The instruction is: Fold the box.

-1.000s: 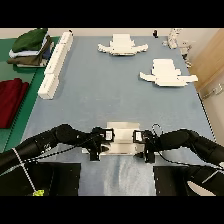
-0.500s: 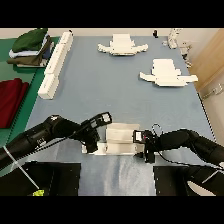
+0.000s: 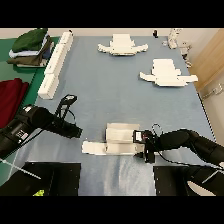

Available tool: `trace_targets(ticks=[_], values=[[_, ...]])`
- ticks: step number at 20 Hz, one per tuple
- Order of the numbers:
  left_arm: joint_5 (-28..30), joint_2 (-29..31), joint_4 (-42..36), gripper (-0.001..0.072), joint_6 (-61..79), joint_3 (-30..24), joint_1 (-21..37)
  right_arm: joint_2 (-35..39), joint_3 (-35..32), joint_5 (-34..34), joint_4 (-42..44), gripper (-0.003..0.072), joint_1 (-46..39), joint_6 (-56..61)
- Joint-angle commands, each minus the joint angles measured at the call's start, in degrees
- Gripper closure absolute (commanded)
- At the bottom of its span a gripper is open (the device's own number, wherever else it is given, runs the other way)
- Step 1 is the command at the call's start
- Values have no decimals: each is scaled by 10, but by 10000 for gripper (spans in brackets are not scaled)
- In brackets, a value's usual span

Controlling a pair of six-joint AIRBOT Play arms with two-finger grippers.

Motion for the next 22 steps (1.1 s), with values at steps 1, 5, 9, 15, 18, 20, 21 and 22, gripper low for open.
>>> trace_targets(ticks=[1, 5, 9, 15, 18, 20, 21, 22], values=[[-18, -6, -70, 695, -49, -33, 33, 0, 0, 0, 0, 198, 0, 0], [24, -15, -150, 695, -49, -87, 13, 0, 0, 0, 0, 198, 0, 0], [59, -16, -174, 695, -68, -118, -10, 0, 0, 0, 0, 198, 0, 0], [115, -15, -279, 696, -29, -120, -52, 0, 0, 0, 0, 198, 0, 0], [150, -15, -290, 696, -33, -120, -96, 0, 0, 0, 0, 198, 0, 0], [171, -15, -303, 695, -33, -120, -117, 0, 0, 0, 0, 198, 0, 0], [173, -15, -311, 694, -33, -120, -121, 0, 0, 0, 0, 198, 0, 0], [172, -15, -316, 693, -33, -120, -122, 0, 0, 0, 0, 197, 0, 0]])
